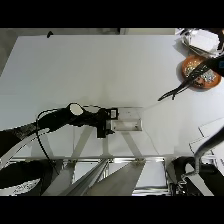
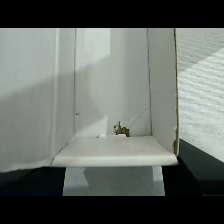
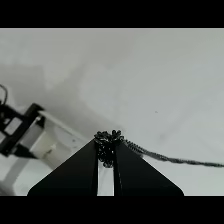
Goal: Fold the box and place the chain.
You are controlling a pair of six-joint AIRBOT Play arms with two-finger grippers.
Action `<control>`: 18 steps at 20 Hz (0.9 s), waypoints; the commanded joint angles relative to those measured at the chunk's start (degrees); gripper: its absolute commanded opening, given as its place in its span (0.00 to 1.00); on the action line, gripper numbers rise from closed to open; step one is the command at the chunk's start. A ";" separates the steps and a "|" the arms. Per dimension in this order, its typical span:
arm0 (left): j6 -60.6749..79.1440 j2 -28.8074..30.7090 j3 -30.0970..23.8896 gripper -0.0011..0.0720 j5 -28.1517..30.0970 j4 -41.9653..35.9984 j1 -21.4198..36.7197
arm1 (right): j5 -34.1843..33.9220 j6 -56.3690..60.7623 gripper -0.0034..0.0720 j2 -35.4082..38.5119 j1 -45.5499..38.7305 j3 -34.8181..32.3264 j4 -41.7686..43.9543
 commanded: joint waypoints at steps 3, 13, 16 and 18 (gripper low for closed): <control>0.00 0.02 0.00 0.45 0.02 0.02 0.00 | 0.87 3.13 0.06 0.20 9.01 -0.02 0.07; 0.00 0.02 0.00 0.45 0.02 0.02 0.00 | -9.55 6.95 0.06 0.13 25.07 -11.52 -1.73; 0.00 0.02 0.00 0.45 0.02 0.02 0.00 | -13.14 7.26 0.06 -1.03 29.51 -14.73 -3.34; 0.00 0.02 0.00 0.45 0.02 0.02 0.00 | -13.27 8.57 0.06 -1.79 31.21 -15.13 -4.94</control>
